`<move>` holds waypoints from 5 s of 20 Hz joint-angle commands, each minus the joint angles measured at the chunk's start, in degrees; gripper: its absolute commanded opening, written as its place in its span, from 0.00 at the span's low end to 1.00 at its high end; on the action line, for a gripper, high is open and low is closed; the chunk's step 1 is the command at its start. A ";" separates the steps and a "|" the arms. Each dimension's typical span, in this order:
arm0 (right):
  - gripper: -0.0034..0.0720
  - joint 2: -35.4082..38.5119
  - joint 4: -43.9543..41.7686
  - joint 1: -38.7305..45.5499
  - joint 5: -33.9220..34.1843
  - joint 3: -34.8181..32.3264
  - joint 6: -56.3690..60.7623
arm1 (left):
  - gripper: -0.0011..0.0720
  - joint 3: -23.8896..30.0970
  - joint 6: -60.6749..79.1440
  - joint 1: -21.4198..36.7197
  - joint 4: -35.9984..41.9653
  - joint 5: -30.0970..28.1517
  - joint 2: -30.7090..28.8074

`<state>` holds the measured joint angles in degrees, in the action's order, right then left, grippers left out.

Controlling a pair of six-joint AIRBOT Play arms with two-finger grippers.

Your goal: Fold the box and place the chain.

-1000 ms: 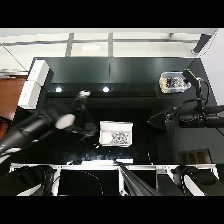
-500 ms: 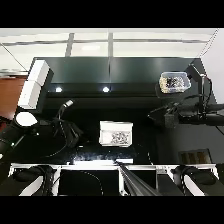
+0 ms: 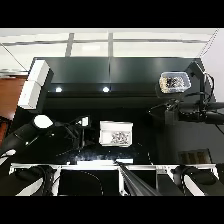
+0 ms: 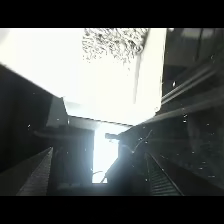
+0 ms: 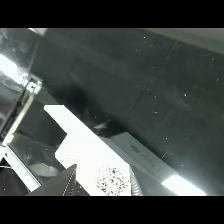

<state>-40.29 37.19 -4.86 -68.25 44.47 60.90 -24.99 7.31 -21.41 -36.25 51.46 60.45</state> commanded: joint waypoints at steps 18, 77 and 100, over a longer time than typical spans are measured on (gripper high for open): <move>0.55 0.00 3.52 -0.96 -1.46 -0.02 -0.02 | 0.99 -0.83 3.02 -5.07 5.66 -4.52 5.97; 1.00 -23.52 10.01 -26.27 1.14 0.04 -43.56 | 0.40 -1.18 5.40 -7.56 6.29 -4.90 6.93; 0.41 -23.54 13.90 -27.41 3.98 -0.02 -37.92 | 0.40 -1.18 5.40 -7.56 6.29 -4.90 6.93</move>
<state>-63.81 51.05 -32.23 -64.03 44.45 22.37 -26.15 12.71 -28.93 -29.95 46.57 67.33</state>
